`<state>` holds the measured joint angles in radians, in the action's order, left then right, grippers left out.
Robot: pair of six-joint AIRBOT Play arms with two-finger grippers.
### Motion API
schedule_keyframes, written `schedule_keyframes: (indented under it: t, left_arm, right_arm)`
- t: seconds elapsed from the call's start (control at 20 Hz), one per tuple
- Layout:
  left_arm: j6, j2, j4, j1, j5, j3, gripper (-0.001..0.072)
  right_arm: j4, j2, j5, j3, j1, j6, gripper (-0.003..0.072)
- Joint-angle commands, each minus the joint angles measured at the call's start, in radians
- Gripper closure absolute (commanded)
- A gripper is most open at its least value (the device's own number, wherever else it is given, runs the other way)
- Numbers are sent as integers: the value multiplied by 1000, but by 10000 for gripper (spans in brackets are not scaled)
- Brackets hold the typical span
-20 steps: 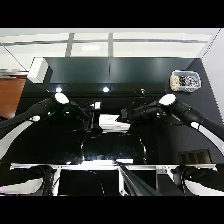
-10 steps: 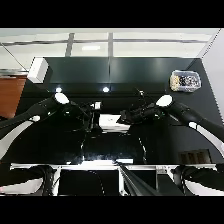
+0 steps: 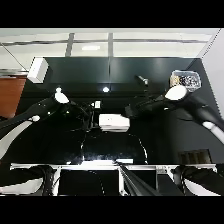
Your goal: Fold the box and place the chain.
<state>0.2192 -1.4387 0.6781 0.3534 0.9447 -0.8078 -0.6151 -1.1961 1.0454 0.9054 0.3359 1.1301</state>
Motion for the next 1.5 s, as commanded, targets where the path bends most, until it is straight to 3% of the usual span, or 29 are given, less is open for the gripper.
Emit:
schedule_keyframes:
  t: [0.0,0.25,0.4,0.65,0.95,1.45]
  left_arm:
    - [-92,49,55,-9,13,-1,-11]
    - [-211,183,101,-55,95,-1,-11]
    - [-241,211,37,8,96,-19,-5]
    - [-303,90,50,156,0,-129,-6]
    - [-397,-44,47,191,-2,-228,-5]
    - [-418,-59,46,192,62,-238,-6]
  right_arm:
    - [-126,174,146,53,-136,14,671]
    - [-274,337,258,52,-376,75,671]
    - [-277,338,233,50,-408,75,671]
    - [-275,338,184,32,-407,76,671]
    - [-274,338,192,11,-407,78,671]
    - [-276,338,175,-6,-407,78,671]
